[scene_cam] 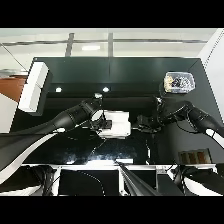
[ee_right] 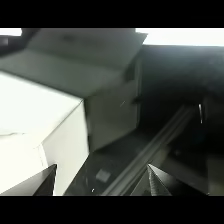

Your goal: Fold the box and place the chain.

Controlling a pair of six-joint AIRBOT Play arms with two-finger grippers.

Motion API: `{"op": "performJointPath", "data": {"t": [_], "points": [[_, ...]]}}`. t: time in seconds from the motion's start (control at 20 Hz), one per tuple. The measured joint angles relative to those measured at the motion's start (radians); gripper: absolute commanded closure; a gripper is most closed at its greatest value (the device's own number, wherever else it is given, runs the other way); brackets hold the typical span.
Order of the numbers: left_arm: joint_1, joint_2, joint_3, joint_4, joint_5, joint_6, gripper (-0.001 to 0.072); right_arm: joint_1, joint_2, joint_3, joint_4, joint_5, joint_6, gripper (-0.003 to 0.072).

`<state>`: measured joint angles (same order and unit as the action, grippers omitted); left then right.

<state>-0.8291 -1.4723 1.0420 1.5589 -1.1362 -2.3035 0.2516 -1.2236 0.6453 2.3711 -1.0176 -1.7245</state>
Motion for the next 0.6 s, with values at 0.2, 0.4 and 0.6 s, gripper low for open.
{"op": "performJointPath", "data": {"t": [0.2,0.4,0.6], "points": [[0.0,0.0,0.0,0.0,0.0,0.0,0.0681,0.022,0.0,0.025,0.026,-0.028,0.0,-0.002],[0.0,0.0,0.0,0.0,0.0,0.0,0.0681,0.059,0.0,0.045,0.04,-0.028,0.0,-0.0019],[0.0,0.0,0.0,0.0,-0.001,0.0,0.0681,0.135,0.0,0.055,0.038,0.037,0.047,0.0162]]}}
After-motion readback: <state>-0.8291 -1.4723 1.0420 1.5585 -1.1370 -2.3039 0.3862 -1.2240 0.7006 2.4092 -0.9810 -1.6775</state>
